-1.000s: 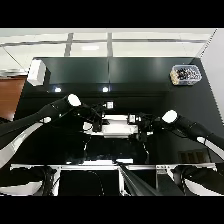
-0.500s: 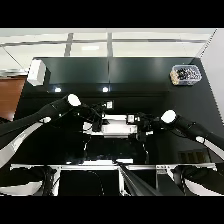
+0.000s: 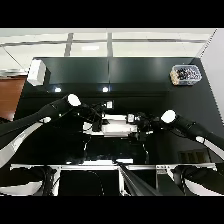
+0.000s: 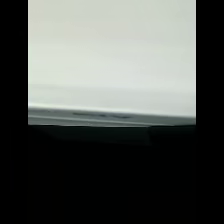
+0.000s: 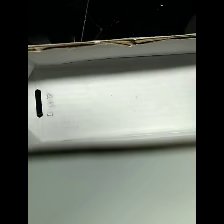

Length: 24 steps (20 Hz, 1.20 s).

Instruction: Fold the box and place the chain.

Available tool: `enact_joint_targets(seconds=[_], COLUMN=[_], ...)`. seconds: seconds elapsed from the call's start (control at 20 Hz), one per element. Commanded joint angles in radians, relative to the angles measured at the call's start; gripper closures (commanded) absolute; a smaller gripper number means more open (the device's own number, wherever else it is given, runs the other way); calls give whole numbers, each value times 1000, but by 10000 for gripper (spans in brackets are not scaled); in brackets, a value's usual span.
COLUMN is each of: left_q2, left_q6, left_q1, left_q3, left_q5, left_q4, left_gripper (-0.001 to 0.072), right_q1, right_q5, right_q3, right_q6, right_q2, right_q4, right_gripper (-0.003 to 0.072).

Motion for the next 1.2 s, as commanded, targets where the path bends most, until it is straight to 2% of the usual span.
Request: enact_joint_targets(seconds=[0.0,0.05,0.15,0.2,0.3,0.35,0.4,0.45,0.65,0.85,0.9,0.95,1.0,1.05,1.1,1.15], left_q2=[1,4,22,34,64,87,111,140,267,358,367,369,368,368,367,367], left_q6=[-13,-28,-30,-30,-69,-115,-152,-189,-367,-597,-658,-727,-789,-829,-842,-843], left_q1=[0,0,1,2,8,12,18,26,63,111,121,125,127,127,127,127], left_q3=[2,3,2,2,2,2,2,2,2,2,2,2,0,-4,-13,-33], left_q5=[-5,-6,-7,-10,-13,-12,-14,-24,-96,-290,-351,-418,-483,-530,-572,-590], left_q4=[0,0,1,2,12,32,58,95,260,319,319,319,314,299,255,167], left_gripper=[682,674,497,432,164,8,-2,-2,-2,3,33,109,292,516,683,685], right_q1=[0,0,0,0,0,0,0,0,0,0,0,0,0,0,0,0], right_q5=[1,1,1,1,1,1,1,1,1,1,1,1,1,1,1,1], right_q3=[0,0,0,0,0,0,0,0,0,0,0,0,0,0,0,0], right_q6=[-1,-1,-1,-1,-1,-1,-1,-1,-1,0,0,0,0,0,0,0], right_q2=[0,0,0,0,0,0,0,0,0,0,0,0,0,0,0,0], right_q4=[-1,-1,-1,-1,-1,-1,-1,-2,-4,-4,-4,-4,-4,-4,-4,-3], right_gripper=[217,256,256,255,256,257,333,477,495,495,495,495,495,495,496,495])
